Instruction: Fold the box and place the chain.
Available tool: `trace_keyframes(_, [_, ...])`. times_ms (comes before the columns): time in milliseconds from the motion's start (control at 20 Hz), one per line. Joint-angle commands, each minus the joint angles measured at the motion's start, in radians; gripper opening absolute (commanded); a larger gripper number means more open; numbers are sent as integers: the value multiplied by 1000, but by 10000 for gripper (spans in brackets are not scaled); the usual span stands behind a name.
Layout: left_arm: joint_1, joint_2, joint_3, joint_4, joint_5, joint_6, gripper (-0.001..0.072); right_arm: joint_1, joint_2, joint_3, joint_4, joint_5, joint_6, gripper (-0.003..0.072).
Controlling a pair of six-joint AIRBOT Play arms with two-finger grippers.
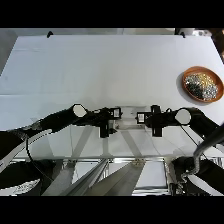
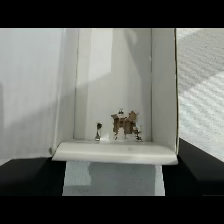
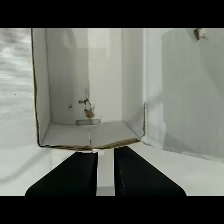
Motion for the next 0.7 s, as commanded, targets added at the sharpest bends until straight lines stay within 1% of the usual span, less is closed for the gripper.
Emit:
trace_keyframes(0, [0,-1,-1,0,0,0,133,1,-2,0,13,40,0,95])
trace_keyframes(100, [0,-1,-1,0,0,0,133,1,-2,0,13,42,0,106])
trace_keyframes(150, [0,-1,-1,0,0,0,133,1,-2,0,14,40,0,142])
trace_keyframes(200, [0,-1,-1,0,0,0,133,1,-2,0,22,32,0,199])
trace_keyframes(250, [0,-1,-1,0,0,0,133,1,-2,0,40,24,0,202])
trace_keyframes(400, [0,-1,-1,0,0,0,133,1,-2,0,105,1,-1,185])
trace_keyframes(500, [0,-1,-1,0,0,0,133,2,-2,0,121,5,-2,83])
trace_keyframes(650, [0,-1,-1,0,0,0,133,4,-2,0,122,5,-1,76])
